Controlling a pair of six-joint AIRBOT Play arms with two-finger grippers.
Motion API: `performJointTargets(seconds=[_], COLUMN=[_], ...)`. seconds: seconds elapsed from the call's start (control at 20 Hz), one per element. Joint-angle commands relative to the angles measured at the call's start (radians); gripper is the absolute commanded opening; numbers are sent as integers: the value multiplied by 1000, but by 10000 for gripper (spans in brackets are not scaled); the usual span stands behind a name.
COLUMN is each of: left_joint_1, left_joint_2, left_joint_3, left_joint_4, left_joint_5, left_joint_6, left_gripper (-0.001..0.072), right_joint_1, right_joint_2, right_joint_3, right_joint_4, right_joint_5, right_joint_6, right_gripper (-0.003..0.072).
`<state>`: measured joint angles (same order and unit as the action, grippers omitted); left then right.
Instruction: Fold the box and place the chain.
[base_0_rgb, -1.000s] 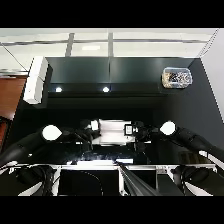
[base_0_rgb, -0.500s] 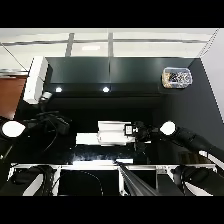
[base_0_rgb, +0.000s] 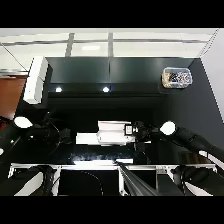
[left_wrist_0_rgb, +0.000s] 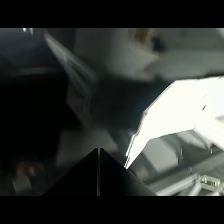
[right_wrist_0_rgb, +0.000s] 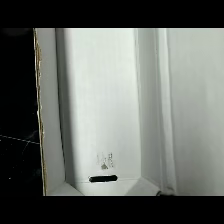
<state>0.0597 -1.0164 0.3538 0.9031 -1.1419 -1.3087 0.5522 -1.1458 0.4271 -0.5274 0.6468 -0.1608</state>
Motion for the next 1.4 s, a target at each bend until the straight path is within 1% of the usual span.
performJointTargets(seconds=[0.0, 0.05, 0.25, 0.35, 0.6, 0.7, 0.8, 0.9, 1.05, 1.25, 1.3, 1.35], left_joint_1=[-54, -65, -74, -74, -82, -64, -47, -45, -81, -196, -212, -215], left_joint_2=[-101, -114, -131, -131, -130, -130, -130, -130, -130, -130, -130, -130], left_joint_3=[-10, -10, -10, -10, -10, -9, -9, -9, -9, -9, -5, 5], left_joint_4=[-58, -84, -262, -307, -306, -265, -223, -243, -313, -357, -364, -362], left_joint_5=[1, 17, 32, 33, 10, -14, -11, -10, 14, 96, 97, 82], left_joint_6=[27, 37, 211, 277, 390, 393, 400, 443, 476, 475, 475, 474], left_gripper=[28, 28, 28, 28, 28, 28, 28, 28, 28, 32, 76, 208], right_joint_1=[0, 0, 0, 0, 0, 0, 0, 0, 0, 0, 0, 0], right_joint_2=[0, 0, 0, 0, 0, 0, 0, 0, 0, 0, 0, 0], right_joint_3=[0, 0, 0, 0, 0, 0, 0, 0, 0, 0, 0, 0], right_joint_4=[0, 0, 0, 0, 0, 0, 0, 0, 0, 0, 0, 0], right_joint_5=[0, 0, 0, 0, 0, 0, 0, 0, 0, 0, 0, 0], right_joint_6=[0, 0, 0, 0, 0, 0, 0, 0, 0, 0, 0, 0], right_gripper=[480, 480, 480, 480, 480, 480, 480, 480, 480, 480, 479, 480])
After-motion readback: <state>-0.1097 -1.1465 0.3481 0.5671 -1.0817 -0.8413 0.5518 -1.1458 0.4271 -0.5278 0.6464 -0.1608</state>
